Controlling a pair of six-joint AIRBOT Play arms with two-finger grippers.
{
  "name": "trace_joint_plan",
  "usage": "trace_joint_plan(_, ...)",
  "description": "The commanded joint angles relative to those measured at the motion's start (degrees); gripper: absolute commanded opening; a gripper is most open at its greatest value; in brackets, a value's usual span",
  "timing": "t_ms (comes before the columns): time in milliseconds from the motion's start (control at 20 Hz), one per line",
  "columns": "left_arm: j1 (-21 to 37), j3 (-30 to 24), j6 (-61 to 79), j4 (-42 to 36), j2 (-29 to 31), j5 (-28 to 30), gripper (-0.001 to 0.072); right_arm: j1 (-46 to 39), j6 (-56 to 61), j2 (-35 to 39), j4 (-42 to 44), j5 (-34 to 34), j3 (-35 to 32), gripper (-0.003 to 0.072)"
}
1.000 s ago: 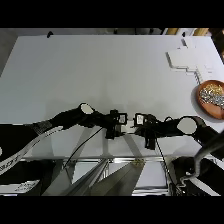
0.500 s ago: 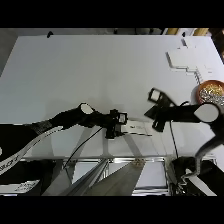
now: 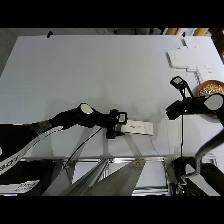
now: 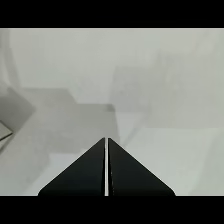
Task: Fold the box and place the chain.
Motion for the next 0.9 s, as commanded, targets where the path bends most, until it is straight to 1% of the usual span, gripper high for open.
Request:
trace_joint_plan(0, 0.02, 0.00, -0.57, -0.83, 0.07, -0.90, 0.0345, -1.03, 1.84, -3.41, -0.48, 1.84, -0.07, 0.0016)
trace_joint_plan(100, 0.24, 0.00, -0.59, -0.66, 1.01, -0.72, 0.0344, -1.03, 1.81, -3.54, -0.57, 2.08, -0.07, 0.0016)
trace_joint_plan(250, 1.62, 0.00, -2.12, 0.59, 5.70, -0.33, 0.0344, -1.03, 1.84, -3.54, -0.59, 2.10, -0.07, 0.0016)
trace_joint_plan(350, 3.93, 0.00, -6.95, 4.74, 10.38, -0.15, 0.0343, -1.03, 1.84, -3.54, -0.59, 2.12, -0.07, 0.0016)
trace_joint_plan(450, 7.28, 0.00, -17.70, 11.21, 15.34, 1.09, 0.0344, -1.03, 1.84, -3.54, -0.59, 2.14, -0.07, 0.0016)
trace_joint_plan(550, 11.96, 0.00, -32.04, 21.46, 20.72, 1.55, 0.0344, -1.03, 1.81, -3.54, -0.59, 2.12, -0.07, 0.0016)
trace_joint_plan(650, 17.66, 0.00, -48.94, 35.04, 26.10, 0.98, 0.0344, -1.03, 1.81, -3.54, -0.59, 2.03, -0.04, 0.0016)
trace_joint_plan(750, 23.47, 0.00, -65.51, 48.68, 30.60, -0.61, 0.0344, -1.03, 1.81, -3.54, -0.59, 2.05, -0.04, 0.0016)
trace_joint_plan(850, 29.57, 0.00, -80.46, 60.28, 33.99, -2.73, 0.0341, -1.03, 1.81, -3.54, -0.59, 2.08, -0.04, 0.0016)
